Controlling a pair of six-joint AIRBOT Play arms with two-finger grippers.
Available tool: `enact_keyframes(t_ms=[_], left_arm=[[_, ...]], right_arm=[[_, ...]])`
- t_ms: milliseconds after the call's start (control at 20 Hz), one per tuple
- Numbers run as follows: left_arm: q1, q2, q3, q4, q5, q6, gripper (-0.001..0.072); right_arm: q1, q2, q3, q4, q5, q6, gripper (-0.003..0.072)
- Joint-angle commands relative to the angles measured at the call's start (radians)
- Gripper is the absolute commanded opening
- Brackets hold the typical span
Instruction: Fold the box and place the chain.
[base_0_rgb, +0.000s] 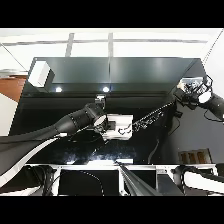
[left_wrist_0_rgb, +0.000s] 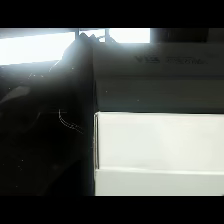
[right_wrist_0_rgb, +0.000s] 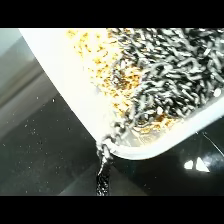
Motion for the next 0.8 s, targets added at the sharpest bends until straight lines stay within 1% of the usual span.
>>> enact_keyframes(t_ms=[0,150,250,350,450,500,550,650,750], left_arm=[[0.000,0.000,-0.001,0.000,0.000,0.000,0.0036],[0.000,0.000,-0.001,0.000,0.001,0.000,0.0036],[0.000,0.000,-0.001,0.000,0.002,0.000,0.0037],[0.000,0.000,-0.001,0.000,0.002,0.000,0.0036],[0.000,0.000,-0.001,0.000,0.001,0.000,0.0036],[0.000,0.000,-0.001,0.000,0.001,0.000,0.0036],[0.000,0.000,-0.001,0.000,0.000,0.000,0.0036],[0.000,0.000,-0.001,0.000,0.000,0.000,0.0036],[0.000,0.000,-0.001,0.000,0.000,0.000,0.0036]], right_arm=[[0.001,0.005,0.040,0.006,0.142,-0.134,0.0041],[0.001,0.117,0.041,-0.003,0.283,-0.272,0.0041],[0.001,0.227,0.040,0.017,0.423,-0.344,0.0041],[0.002,0.338,0.040,0.139,0.605,-0.470,0.0040],[0.016,0.422,0.040,0.327,0.798,-0.589,0.0043],[0.042,0.452,0.040,0.390,0.855,-0.609,0.0051],[0.080,0.472,0.040,0.415,0.869,-0.609,0.0051],[0.167,0.477,0.040,0.436,0.861,-0.609,0.0051],[0.269,0.477,0.040,0.440,0.819,-0.605,0.0051]])
